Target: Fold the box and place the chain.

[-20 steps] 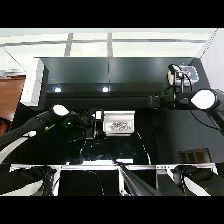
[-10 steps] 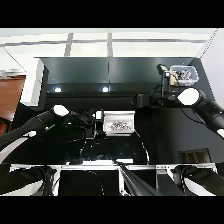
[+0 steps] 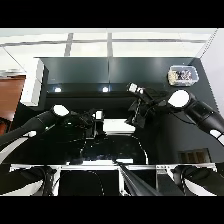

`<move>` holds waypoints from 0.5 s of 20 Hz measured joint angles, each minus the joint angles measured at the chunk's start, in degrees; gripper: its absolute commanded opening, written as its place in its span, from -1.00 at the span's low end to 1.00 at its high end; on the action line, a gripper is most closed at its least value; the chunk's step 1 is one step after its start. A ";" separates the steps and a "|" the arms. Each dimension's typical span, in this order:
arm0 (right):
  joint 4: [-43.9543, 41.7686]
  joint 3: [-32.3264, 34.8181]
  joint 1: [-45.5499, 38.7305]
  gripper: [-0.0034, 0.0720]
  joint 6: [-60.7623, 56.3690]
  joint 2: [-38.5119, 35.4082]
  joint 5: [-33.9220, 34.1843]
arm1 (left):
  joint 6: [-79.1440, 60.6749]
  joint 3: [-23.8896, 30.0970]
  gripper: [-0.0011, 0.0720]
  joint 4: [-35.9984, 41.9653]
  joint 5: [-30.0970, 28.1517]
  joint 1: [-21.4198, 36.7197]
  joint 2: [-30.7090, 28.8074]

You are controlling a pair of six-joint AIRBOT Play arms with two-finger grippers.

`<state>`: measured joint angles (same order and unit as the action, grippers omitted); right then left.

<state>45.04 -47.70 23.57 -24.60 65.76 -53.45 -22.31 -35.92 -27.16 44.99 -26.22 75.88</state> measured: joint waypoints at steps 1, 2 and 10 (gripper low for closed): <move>0.20 0.00 0.37 0.89 2.10 0.13 -0.42 | 0.00 0.00 0.29 0.00 -0.02 0.00 0.00; 0.20 0.00 0.68 0.89 3.65 0.20 -0.61 | -0.02 0.00 0.29 -0.02 -0.02 0.00 0.00; 0.02 0.37 1.36 0.82 9.70 0.61 -2.78 | -0.02 0.02 0.30 0.00 -0.02 0.00 0.00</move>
<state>45.06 -47.33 24.93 -14.90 66.37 -56.23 -22.33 -35.90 -27.16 44.97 -26.22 75.88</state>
